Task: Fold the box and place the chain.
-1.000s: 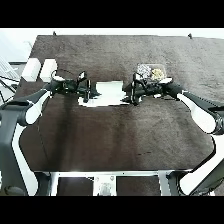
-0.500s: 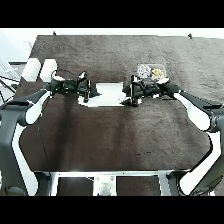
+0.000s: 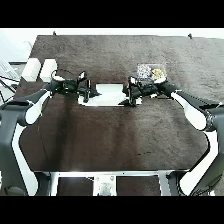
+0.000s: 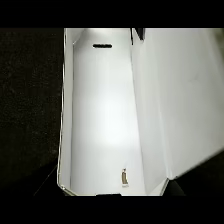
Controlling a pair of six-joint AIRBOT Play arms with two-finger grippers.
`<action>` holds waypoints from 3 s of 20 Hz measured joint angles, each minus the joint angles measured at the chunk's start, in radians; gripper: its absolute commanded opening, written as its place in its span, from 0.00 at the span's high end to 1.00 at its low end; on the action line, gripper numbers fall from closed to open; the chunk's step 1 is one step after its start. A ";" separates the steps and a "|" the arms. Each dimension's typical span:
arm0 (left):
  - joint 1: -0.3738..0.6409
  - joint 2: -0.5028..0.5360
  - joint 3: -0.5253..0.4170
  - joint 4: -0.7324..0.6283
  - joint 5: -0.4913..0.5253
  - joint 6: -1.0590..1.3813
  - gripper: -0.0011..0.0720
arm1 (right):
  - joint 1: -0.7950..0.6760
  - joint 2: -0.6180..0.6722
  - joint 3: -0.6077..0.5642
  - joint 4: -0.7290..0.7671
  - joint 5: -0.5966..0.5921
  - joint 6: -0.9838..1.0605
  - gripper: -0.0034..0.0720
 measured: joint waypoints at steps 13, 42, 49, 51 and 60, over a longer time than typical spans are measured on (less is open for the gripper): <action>0.001 0.000 0.000 0.000 0.002 0.000 0.95 | 0.012 -0.075 0.085 -0.017 0.033 0.005 0.11; 0.000 0.000 0.000 0.000 0.000 0.000 0.95 | 0.012 -0.137 0.179 -0.072 0.094 0.066 0.20; 0.000 0.000 0.000 0.000 0.001 0.000 0.95 | 0.012 -0.137 0.177 -0.069 0.089 0.065 0.20; 0.000 0.000 0.000 0.000 0.001 0.000 0.95 | 0.012 -0.137 0.177 -0.067 0.088 0.065 0.20; 0.000 0.000 0.000 -0.003 0.000 0.000 0.95 | 0.012 -0.137 0.177 -0.065 0.086 0.065 0.20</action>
